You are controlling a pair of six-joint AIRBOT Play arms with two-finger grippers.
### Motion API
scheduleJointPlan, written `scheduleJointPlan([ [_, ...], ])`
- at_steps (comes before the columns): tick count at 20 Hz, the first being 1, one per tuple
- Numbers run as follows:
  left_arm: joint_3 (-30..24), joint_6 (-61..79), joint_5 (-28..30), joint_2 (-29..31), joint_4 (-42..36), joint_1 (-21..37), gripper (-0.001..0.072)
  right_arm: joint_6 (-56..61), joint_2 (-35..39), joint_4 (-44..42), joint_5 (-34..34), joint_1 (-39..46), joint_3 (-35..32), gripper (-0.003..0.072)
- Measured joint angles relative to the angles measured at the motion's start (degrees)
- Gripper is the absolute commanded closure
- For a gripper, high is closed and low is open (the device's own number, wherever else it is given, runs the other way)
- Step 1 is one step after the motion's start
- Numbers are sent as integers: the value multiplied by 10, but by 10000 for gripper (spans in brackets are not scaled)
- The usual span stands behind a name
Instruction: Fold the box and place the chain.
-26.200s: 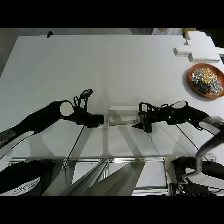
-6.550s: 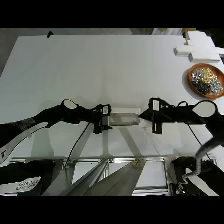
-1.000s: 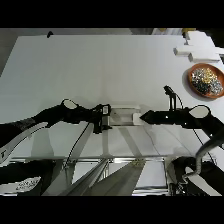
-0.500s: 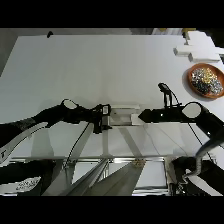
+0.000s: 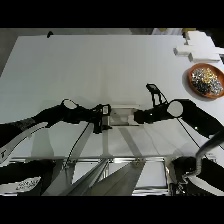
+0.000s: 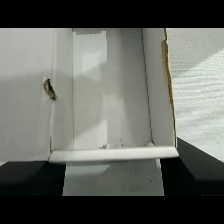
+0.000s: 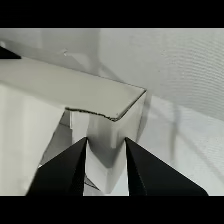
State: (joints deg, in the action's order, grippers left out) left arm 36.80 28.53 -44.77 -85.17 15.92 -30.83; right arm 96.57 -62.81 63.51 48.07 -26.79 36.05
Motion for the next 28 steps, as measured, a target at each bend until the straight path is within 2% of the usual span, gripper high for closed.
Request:
scheduleJointPlan([
  [5,0,0,0,0,0,0,574,78,-47,75,19,-48,49,428],
  [6,0,0,0,0,0,0,574,96,-56,90,23,-57,57,452],
  [7,0,0,0,0,0,0,574,113,-64,104,26,-65,63,509],
  [12,0,0,0,0,0,0,574,172,-96,146,36,-94,82,510],
  [13,0,0,0,0,0,0,574,176,-102,150,37,-96,84,538],
  [15,0,0,0,0,0,0,574,182,-109,158,41,-99,87,668],
  [19,0,-1,-1,0,0,0,574,190,-116,161,44,-102,89,667],
  [20,0,-1,-1,0,0,0,574,190,-117,161,44,-102,90,607],
  [21,0,0,-1,0,0,0,574,190,-120,160,41,-102,90,491],
  [26,0,0,0,0,0,0,574,191,-132,158,32,-103,90,507],
  [28,0,0,0,0,0,0,574,199,-139,160,38,-103,91,588],
])
